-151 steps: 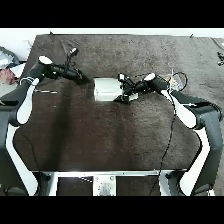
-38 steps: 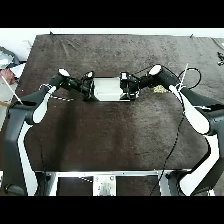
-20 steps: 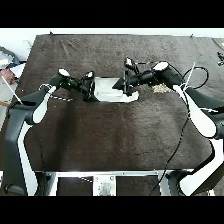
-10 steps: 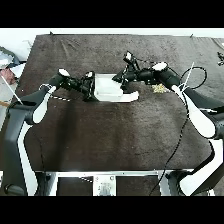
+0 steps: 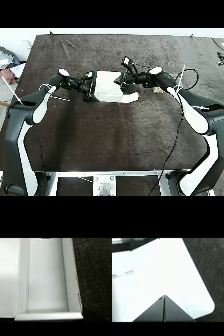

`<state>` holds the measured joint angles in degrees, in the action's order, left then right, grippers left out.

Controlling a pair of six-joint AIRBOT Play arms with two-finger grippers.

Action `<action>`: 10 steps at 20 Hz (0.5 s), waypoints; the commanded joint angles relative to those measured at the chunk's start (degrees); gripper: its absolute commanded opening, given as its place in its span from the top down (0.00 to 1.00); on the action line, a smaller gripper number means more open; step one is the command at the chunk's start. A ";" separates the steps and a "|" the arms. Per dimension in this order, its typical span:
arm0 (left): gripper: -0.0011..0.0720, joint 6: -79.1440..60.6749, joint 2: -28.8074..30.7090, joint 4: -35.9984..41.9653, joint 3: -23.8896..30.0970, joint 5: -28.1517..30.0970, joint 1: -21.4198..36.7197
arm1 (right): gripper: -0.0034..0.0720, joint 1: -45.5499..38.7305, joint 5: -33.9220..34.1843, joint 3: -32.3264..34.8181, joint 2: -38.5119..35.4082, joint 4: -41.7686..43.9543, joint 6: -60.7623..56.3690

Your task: Fold the box and place the chain.

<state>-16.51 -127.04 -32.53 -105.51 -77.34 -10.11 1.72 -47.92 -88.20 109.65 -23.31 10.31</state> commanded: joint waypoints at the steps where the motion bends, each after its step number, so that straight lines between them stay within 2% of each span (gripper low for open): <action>1: 0.61 -0.02 0.04 0.00 -0.07 0.00 0.04 | 0.98 -0.04 0.17 0.04 1.14 -2.23 -0.07; 10: 0.61 0.00 0.04 0.02 -0.07 0.02 0.04 | 0.98 -0.13 0.26 0.00 1.18 -2.19 0.02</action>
<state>-16.45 -127.04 -32.45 -105.51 -77.34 -10.11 1.65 -47.66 -88.18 111.44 -25.36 10.28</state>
